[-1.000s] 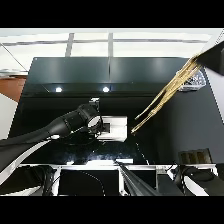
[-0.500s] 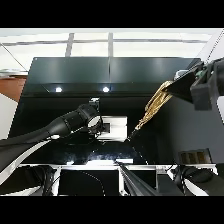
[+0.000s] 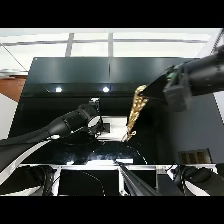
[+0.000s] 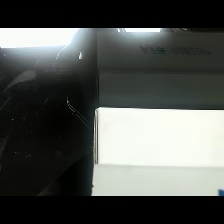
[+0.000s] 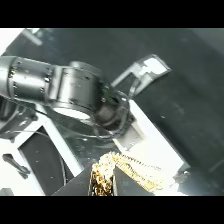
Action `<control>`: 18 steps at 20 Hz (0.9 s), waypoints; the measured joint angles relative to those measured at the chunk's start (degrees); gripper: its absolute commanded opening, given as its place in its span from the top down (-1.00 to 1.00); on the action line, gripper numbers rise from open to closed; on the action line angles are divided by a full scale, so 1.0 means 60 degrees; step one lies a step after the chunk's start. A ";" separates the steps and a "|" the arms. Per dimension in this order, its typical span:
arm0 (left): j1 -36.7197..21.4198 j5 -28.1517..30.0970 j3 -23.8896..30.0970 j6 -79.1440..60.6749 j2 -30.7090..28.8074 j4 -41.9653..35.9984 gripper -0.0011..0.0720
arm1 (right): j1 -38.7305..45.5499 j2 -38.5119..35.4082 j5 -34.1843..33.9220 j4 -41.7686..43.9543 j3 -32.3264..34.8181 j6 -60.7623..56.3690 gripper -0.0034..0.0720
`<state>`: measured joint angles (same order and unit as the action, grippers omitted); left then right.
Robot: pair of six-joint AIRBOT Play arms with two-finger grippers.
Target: Fold the box and place the chain.
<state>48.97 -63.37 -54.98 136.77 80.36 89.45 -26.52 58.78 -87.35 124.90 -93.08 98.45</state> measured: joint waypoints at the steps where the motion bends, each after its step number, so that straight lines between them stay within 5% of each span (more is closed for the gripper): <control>1: 0.0000 0.0000 0.0000 0.0000 0.0000 -0.0004 0.89 | -0.0160 0.0138 0.0091 0.0055 0.0000 0.0025 0.85; 9: 0.0000 0.0000 0.0000 -0.0004 0.0000 -0.0029 0.89 | -0.0750 0.0732 0.0259 -0.0109 0.0546 0.0138 0.85; 18: 0.0000 0.0011 0.0000 -0.0004 0.0000 -0.0029 0.89 | -0.1198 0.0798 0.1785 0.0007 0.3075 0.0168 0.85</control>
<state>48.97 -63.31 -54.98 136.75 80.36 89.27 -33.71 63.57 -76.64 124.95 -74.63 99.46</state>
